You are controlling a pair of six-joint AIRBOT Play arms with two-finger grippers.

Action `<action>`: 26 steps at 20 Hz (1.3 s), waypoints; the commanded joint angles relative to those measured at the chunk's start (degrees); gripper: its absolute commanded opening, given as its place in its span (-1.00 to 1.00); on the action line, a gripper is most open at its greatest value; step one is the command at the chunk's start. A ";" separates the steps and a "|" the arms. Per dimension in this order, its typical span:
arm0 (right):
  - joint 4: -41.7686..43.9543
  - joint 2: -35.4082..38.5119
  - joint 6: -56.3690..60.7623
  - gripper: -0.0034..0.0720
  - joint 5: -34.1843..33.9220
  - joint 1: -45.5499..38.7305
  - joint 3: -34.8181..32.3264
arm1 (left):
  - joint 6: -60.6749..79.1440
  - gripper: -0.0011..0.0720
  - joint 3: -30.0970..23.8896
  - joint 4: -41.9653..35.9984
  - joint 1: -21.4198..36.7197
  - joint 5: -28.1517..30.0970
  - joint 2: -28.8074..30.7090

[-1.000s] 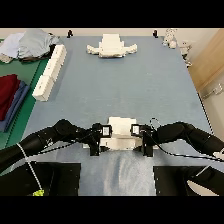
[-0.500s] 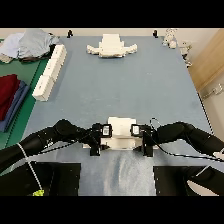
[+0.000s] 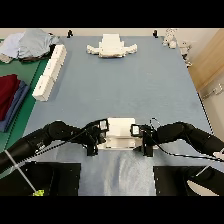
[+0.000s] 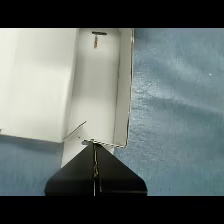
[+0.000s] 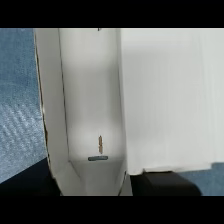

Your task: Fold the box.

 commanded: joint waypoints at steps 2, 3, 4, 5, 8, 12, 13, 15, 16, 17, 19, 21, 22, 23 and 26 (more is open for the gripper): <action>0.04 -0.04 0.09 0.43 -0.02 0.04 0.00 | -52.04 -0.93 1.40 20.37 3.85 -3.26 11.15; 0.04 -0.04 0.07 0.43 0.00 0.04 0.00 | -63.25 -0.93 1.42 25.35 6.40 -5.62 13.42; 0.04 -0.04 0.07 0.43 0.00 0.04 0.00 | -72.02 -0.93 1.42 28.98 9.62 -9.09 15.04; 0.04 -0.04 0.07 0.43 0.00 0.04 0.00 | -76.70 -0.93 1.42 30.60 13.53 -13.40 15.96; 0.04 -0.04 0.09 0.43 0.00 0.04 0.00 | -77.75 -0.93 0.46 28.28 23.78 -22.21 15.63; 0.04 -0.04 0.07 0.43 0.00 0.04 0.00 | -76.35 -0.94 -3.48 20.06 27.54 -20.85 13.09; 0.04 -0.04 0.07 0.43 0.00 0.04 0.00 | -74.49 -0.94 -4.76 16.39 27.17 -19.34 11.93; 0.04 -0.04 0.07 0.43 0.00 0.04 0.00 | -70.75 -0.94 -6.78 10.05 26.27 -17.05 8.85; 0.04 -0.04 0.07 0.43 0.00 0.04 0.00 | -69.07 -0.94 -7.23 7.30 25.42 -15.89 7.13; 0.04 -0.04 0.07 0.43 0.00 0.04 0.00 | -67.73 -0.94 -7.26 5.18 24.30 -14.95 5.79; 0.04 -0.04 0.09 0.43 -0.02 0.04 0.00 | -66.97 -0.94 -7.26 1.70 20.85 -11.93 3.91; 0.04 -0.04 0.07 0.43 0.00 0.04 0.00 | -67.30 -0.94 -7.26 0.52 16.52 -8.94 2.51; 0.04 -0.04 0.07 0.43 0.00 0.04 0.00 | -67.80 -0.94 -7.26 0.46 14.49 -7.56 1.90; 0.04 -0.04 0.07 0.43 0.00 0.04 0.00 | -68.17 -0.94 -7.26 0.11 12.57 -6.08 1.36; 0.04 -0.04 0.07 0.43 0.00 0.04 0.00 | -67.56 -0.94 -6.75 -3.69 9.18 -3.58 1.25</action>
